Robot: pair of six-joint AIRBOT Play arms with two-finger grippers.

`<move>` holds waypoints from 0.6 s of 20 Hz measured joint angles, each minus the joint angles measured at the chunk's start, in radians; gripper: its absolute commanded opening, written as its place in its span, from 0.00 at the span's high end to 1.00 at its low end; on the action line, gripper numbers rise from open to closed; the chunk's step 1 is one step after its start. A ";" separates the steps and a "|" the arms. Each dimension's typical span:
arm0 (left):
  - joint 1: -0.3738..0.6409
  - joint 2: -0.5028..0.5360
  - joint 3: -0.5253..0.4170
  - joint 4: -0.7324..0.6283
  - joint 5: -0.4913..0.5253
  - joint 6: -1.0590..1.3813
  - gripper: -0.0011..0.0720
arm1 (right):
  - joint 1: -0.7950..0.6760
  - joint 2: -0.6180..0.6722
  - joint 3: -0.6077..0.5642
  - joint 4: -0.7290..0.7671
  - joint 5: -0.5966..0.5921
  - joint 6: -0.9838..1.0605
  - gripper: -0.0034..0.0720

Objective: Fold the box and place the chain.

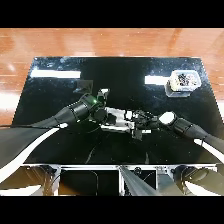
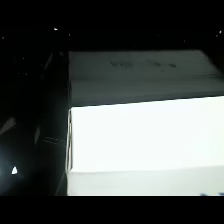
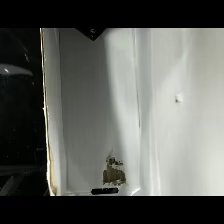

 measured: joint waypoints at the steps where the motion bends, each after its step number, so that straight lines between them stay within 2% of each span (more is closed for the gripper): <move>1: 0.000 0.000 0.000 0.000 0.009 0.000 0.40 | 0.000 0.000 0.000 0.000 0.000 0.000 0.54; 12: 0.002 -0.018 0.079 0.072 0.098 -0.008 0.41 | 0.000 0.000 0.000 -0.002 -0.002 0.003 0.54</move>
